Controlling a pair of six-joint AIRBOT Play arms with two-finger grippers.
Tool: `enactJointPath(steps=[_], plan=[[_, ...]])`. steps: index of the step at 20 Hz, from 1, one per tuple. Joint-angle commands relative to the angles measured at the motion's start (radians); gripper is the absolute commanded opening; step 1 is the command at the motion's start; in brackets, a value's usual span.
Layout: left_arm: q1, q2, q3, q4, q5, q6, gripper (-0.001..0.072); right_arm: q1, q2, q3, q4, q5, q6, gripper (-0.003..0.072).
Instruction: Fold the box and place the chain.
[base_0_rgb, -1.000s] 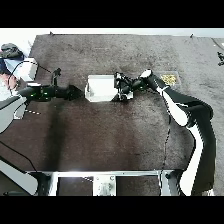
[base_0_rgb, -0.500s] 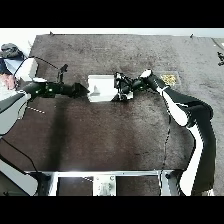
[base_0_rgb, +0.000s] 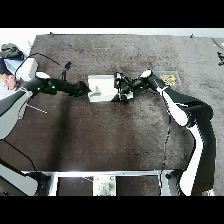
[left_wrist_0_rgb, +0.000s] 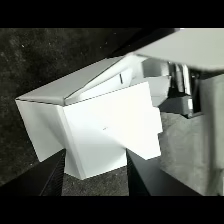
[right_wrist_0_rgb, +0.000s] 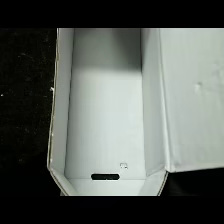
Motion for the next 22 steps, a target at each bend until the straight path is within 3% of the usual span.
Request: enactJointPath(steps=[1, 7, 13, 17, 22], plan=[[-0.043, 0.005, 0.059, 0.158, 0.024, -0.154, 0.0423, 0.0, 0.0, 0.001, 0.0, 0.0, 0.0, 0.0522], [-0.092, 0.004, 0.101, 0.306, 0.071, -0.333, 0.0424, 0.0, 0.0, 0.001, 0.0, 0.0, 0.0, 0.0522], [-0.182, -0.016, 0.172, 0.542, 0.122, -0.577, 0.0423, 0.0, 0.0, 0.001, 0.0, 0.0, 0.0, 0.0522], [-0.227, -0.059, 0.239, 0.656, 0.069, -0.71, 0.0422, 0.0, 0.0, 0.001, 0.0, 0.0, 0.0, 0.0522], [-0.312, -0.123, 0.372, 0.943, -0.06, -0.892, 0.042, 0.0, 0.0, 0.001, 0.0, 0.0, 0.0, 0.0522]])
